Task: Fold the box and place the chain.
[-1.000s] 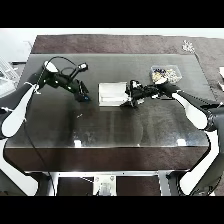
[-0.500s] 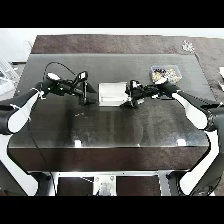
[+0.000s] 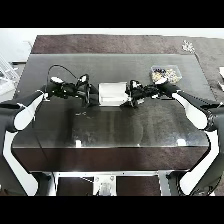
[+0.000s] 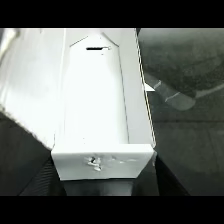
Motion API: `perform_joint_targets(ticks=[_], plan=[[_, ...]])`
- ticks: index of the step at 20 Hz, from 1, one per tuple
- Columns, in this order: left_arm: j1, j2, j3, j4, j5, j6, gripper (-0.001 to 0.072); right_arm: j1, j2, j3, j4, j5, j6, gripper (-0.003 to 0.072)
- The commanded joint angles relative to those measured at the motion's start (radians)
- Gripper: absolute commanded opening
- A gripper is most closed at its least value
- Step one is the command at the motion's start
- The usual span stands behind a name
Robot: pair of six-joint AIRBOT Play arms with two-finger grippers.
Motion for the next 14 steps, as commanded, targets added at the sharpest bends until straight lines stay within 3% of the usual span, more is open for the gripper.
perform_joint_targets(ticks=[1, 14], plan=[[-0.014, -0.009, 0.000, -0.007, 0.033, 0.010, 0.0720, 0.001, 0.000, 0.000, 0.001, 0.000, 0.000, 0.0591], [-0.014, -0.024, 0.000, -0.037, 0.127, 0.044, 0.0720, 0.001, 0.000, 0.000, 0.001, 0.000, 0.000, 0.0591]])
